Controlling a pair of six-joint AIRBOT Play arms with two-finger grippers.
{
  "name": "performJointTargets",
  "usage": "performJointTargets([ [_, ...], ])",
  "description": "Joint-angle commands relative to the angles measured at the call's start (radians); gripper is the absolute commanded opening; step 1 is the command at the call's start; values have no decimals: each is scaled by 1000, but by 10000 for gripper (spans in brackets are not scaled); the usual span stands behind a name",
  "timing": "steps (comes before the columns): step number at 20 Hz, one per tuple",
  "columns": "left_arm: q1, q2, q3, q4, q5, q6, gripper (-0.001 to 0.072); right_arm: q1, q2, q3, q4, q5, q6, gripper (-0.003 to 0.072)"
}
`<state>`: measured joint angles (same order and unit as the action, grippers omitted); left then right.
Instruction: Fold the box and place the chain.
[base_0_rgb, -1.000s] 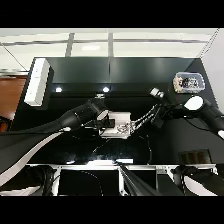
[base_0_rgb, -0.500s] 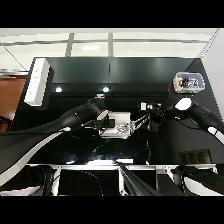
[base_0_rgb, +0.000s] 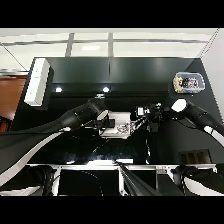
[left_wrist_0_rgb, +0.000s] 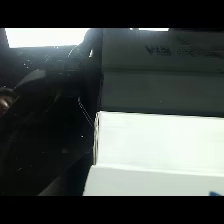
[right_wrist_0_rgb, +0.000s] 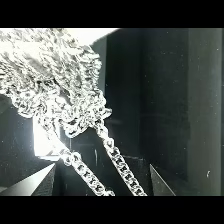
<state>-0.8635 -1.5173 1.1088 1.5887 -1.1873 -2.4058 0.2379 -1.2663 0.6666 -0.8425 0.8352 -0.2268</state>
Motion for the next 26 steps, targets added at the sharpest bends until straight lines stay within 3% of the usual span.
performJointTargets([
  [1, 1, 0, 0, 0, 0, 0, 30, 2, -2, 0, -5, -11, -3, 720],
  [12, 0, 0, 0, 0, 0, 0, 30, 17, -12, 1, -83, -8, 32, 720],
  [13, 1, 0, 0, 0, 0, 0, 30, 19, -12, 1, -83, -8, 32, 575],
  [14, 0, 0, 0, 0, 0, 0, 31, 19, -12, 1, -83, -8, 32, 483],
  [16, 0, 0, 0, 0, 0, 0, 31, 19, -12, 1, -82, -7, 37, 442],
  [18, 1, 0, 0, 0, 0, 0, 30, 18, -12, 6, -82, 25, 41, 14],
  [22, 0, 0, 0, -1, 0, 0, 30, 18, 27, 8, -83, 55, 108, 18],
  [26, 1, 0, 0, -1, 0, 0, 30, 18, 159, 8, -94, 64, 328, 18],
])
